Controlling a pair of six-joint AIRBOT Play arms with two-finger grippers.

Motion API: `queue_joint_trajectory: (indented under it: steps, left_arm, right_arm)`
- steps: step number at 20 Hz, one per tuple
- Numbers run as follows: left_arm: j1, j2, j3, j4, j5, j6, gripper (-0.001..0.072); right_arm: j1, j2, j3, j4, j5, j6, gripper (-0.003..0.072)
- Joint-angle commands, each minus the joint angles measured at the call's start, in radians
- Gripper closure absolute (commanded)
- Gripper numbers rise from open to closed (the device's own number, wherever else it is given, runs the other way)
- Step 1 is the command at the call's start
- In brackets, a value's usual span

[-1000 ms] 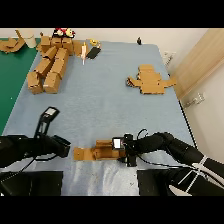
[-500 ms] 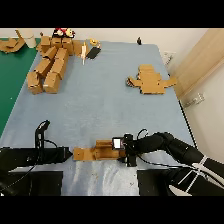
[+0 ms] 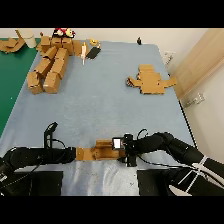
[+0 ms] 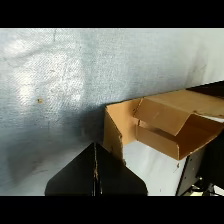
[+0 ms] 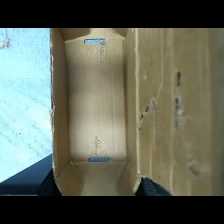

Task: Fold the box.

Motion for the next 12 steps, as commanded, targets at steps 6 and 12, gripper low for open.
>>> queue_joint_trajectory:
  steps: [6, 12]
  left_arm:
    - [-0.179, -0.066, 0.000, -0.091, 0.177, 0.007, 0.0698]
    - [-0.185, -0.066, 0.022, -0.188, 0.203, 0.076, 0.0698]
  right_arm:
    - [0.001, 0.000, 0.001, 0.000, 0.000, 0.000, 0.0193]
    - [0.001, 0.000, 0.001, 0.000, 0.000, 0.000, 0.0193]
